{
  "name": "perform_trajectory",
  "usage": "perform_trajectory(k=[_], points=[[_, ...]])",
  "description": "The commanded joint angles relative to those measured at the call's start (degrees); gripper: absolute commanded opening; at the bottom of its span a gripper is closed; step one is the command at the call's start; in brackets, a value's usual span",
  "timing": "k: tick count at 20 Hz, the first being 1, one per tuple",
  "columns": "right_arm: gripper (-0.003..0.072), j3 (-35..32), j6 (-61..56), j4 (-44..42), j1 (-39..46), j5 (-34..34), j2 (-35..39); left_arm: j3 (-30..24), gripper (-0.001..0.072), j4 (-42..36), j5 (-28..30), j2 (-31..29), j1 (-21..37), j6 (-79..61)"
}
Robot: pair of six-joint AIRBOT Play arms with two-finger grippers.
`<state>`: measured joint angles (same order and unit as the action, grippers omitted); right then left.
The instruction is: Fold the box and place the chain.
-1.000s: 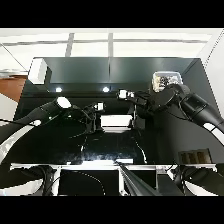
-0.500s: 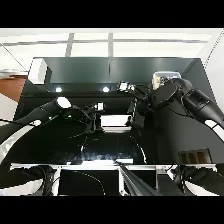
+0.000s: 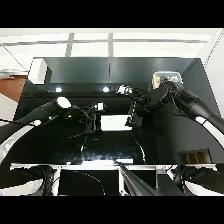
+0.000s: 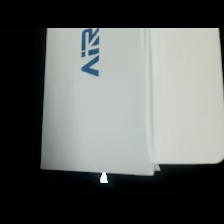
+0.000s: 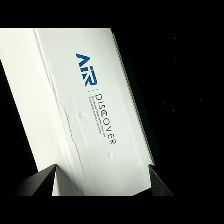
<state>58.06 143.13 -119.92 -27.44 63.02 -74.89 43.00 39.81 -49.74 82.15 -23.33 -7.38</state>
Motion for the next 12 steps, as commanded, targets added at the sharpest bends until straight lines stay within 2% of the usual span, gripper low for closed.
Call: perform_trajectory(k=[1,6,12], points=[[0.0708,0.00,-0.02,0.42,-0.07,0.59,-0.50,-0.02,0.0441,0.00,0.02,0.02,0.04,-0.02],[0.0708,0.02,-1.18,0.90,-0.07,5.27,-0.48,-0.02,0.0441,0.00,0.02,0.02,0.04,-0.02],[0.0708,0.00,-1.95,2.78,-0.74,4.66,-0.48,-0.02,0.0441,0.00,0.02,0.02,0.04,-0.02]])
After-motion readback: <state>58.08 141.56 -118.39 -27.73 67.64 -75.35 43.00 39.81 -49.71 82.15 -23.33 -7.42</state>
